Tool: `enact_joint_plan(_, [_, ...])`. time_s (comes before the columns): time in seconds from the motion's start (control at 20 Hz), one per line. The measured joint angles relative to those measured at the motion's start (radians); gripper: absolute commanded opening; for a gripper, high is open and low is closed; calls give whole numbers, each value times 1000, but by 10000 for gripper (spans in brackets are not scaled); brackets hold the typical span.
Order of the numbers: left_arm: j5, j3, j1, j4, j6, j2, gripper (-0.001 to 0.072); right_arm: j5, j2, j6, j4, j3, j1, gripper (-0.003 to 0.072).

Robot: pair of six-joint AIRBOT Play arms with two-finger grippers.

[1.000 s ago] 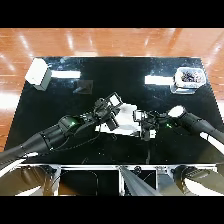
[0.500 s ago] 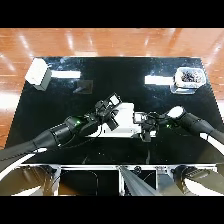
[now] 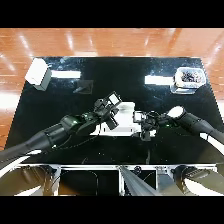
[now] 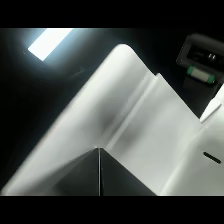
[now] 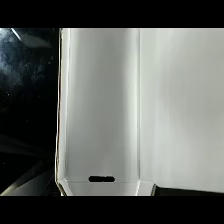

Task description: Fold the box and place the chain.

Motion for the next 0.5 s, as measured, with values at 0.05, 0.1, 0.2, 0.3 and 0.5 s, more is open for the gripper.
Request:
enact_joint_plan(0.05, [34,0,14,8,-1,30,13,0,0,0,0,0,0,531])
enact_joint_plan(0.1, [79,0,30,18,-3,61,13,1,0,0,0,0,0,531])
enact_joint_plan(0.2, [199,0,61,47,-8,128,13,2,0,0,-1,0,0,531])
enact_joint_plan(0.3, [332,-4,84,98,-37,183,13,2,0,0,-1,0,0,531])
enact_joint_plan(0.5, [566,-23,106,212,-117,258,17,3,0,0,-2,0,0,531])
